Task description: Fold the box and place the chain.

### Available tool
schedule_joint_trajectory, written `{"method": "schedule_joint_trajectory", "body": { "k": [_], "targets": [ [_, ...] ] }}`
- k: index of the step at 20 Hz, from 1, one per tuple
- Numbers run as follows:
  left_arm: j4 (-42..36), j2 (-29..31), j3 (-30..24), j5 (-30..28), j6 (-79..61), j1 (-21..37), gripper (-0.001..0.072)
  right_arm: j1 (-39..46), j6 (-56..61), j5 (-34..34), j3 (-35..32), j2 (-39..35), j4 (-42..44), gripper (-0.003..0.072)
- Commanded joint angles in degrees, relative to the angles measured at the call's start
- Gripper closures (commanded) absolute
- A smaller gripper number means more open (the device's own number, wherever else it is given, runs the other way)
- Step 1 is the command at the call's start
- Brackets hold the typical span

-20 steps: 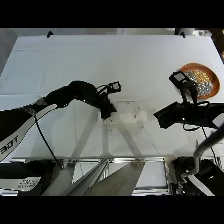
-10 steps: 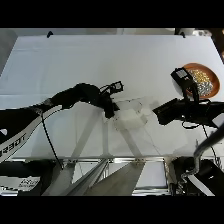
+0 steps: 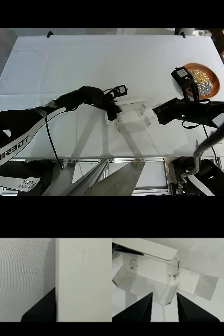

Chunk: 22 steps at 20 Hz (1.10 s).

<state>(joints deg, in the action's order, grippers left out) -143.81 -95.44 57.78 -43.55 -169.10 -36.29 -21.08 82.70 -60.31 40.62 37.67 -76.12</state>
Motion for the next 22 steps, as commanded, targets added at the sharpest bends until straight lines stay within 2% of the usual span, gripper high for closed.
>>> {"method": "schedule_joint_trajectory", "body": {
  "k": [1, 4, 12, 16, 22],
  "targets": [
    [2.8, 0.3, 0.0, 0.5, 0.0, -0.1, 0.0704, 0.0, 0.0, 0.0, 0.0, 0.0, 0.0, 0.0350],
    [6.1, 0.3, 0.0, -2.2, 0.0, -0.1, 0.0704, 0.0, 0.0, 0.0, 0.0, 0.0, 0.0, 0.0350],
    [7.6, 1.6, 0.3, -4.8, 0.0, -0.3, 0.0706, 0.0, 0.0, 0.0, 0.0, 0.0, 0.0, 0.0350],
    [11.2, 2.8, 0.3, -5.6, 0.0, -0.3, 0.0706, 0.0, 0.0, 0.0, 0.0, 0.0, 0.0, 0.0350],
    [11.3, 2.7, 0.3, -5.9, 0.0, -0.9, 0.0706, 0.0, 0.0, 0.0, 0.0, 0.0, 0.0, 0.0350]
  ]
}}
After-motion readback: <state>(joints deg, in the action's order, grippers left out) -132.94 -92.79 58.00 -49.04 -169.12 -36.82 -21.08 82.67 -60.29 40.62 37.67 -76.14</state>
